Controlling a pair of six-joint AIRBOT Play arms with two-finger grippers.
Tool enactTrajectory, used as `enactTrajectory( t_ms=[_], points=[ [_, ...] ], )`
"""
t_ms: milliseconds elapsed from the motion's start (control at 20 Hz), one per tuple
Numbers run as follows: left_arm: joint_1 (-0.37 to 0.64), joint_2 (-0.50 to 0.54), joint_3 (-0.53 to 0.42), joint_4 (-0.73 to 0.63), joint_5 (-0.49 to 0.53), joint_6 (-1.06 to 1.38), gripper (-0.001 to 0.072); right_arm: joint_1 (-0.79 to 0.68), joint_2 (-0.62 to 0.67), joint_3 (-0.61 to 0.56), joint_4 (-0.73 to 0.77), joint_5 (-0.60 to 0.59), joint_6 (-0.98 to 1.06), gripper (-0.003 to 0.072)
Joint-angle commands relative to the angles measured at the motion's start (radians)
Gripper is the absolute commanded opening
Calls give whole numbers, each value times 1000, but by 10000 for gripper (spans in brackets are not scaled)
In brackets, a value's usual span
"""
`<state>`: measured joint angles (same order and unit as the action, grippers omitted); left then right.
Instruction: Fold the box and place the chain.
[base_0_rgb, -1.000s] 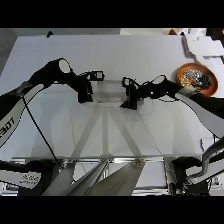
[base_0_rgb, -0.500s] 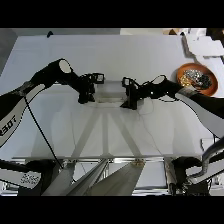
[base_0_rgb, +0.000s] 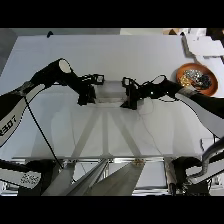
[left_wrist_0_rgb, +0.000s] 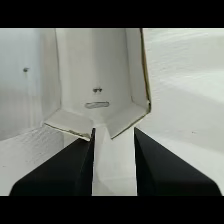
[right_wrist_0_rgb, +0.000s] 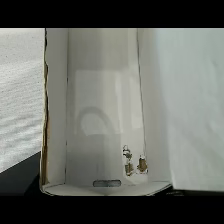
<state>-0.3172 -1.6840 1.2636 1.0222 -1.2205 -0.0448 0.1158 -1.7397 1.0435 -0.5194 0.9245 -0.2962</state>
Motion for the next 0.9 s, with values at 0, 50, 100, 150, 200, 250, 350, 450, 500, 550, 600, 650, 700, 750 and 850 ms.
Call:
enactTrajectory(
  t_ms=[0, 50, 100, 150, 200, 250, 350, 450, 500, 550, 600, 650, 700, 750, 850],
  points=[
    [0, -2, 1, -1, 44, 1, 253, 0, 0, 0, 0, 0, 0, 514],
    [-1, -2, 1, -2, 48, 1, 253, 0, 0, 0, 0, 0, 0, 514],
    [-1, -3, 1, -11, 48, 1, 253, 0, 0, 0, 0, 0, 0, 514],
    [-1, -4, -2, -29, 48, 1, 252, 0, 0, 0, 0, 0, 0, 514],
    [-1, -6, -5, -47, 50, 1, 251, 0, 0, 0, 0, 0, 0, 514],
    [-2, -12, -6, -59, 50, 4, 251, 0, 0, 0, 0, 0, 0, 514],
    [-6, -28, -6, -73, 50, 4, 250, 0, 0, 0, 0, 0, 0, 514],
    [-11, -34, -6, -66, 50, 4, 123, 0, 0, 0, 0, 0, 0, 514],
    [-11, -34, -6, -64, 51, 4, 52, 0, 0, 0, 0, 0, 0, 514],
    [-11, -34, -6, -64, 53, 4, 17, 0, 0, 0, 0, 0, 0, 514],
    [-11, -34, -6, -64, 58, 4, 11, 0, 0, 0, 0, 0, 0, 514],
    [-11, -34, -6, -64, 63, 4, 10, 0, 0, 0, 0, 0, 0, 514],
    [-11, -34, -6, -65, 66, 4, 10, 0, 0, 0, 0, 0, 0, 514],
    [-11, -34, -6, -69, 64, 3, 12, 0, 0, 0, 0, 0, 0, 514],
    [-13, -34, -6, -95, 64, -6, 141, 0, 0, 0, 0, 0, 0, 514]
  ],
)
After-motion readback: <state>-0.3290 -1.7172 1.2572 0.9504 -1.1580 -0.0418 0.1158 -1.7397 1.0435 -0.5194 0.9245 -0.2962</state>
